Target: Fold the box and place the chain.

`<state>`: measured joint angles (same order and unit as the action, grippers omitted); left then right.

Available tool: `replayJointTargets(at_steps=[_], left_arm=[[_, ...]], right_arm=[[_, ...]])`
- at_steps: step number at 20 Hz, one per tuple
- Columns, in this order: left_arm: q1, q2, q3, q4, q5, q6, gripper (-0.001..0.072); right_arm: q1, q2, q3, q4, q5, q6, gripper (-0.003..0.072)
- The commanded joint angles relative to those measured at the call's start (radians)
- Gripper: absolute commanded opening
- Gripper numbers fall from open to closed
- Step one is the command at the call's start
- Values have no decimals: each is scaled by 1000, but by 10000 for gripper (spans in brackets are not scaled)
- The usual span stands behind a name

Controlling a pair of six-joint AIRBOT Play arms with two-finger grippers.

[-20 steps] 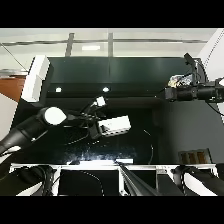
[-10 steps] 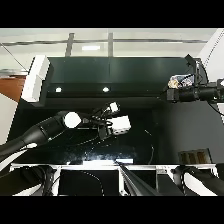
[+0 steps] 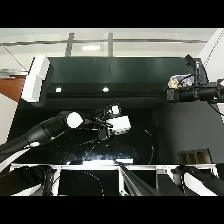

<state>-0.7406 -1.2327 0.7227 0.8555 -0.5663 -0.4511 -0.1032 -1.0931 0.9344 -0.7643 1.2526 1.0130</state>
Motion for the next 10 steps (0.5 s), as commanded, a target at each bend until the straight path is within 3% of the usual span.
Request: replayJointTargets(at_steps=[1,7,8,10], left_arm=[[-2,-29,0,1,19,6,709],[-2,-105,0,1,66,18,690],[-2,-104,0,0,57,17,647],[7,-88,1,1,14,16,420]], right_arm=[[-1,0,1,0,0,0,38],[-1,0,1,0,0,0,38],[-1,0,1,0,-1,0,38],[-6,0,1,0,-13,0,38]])
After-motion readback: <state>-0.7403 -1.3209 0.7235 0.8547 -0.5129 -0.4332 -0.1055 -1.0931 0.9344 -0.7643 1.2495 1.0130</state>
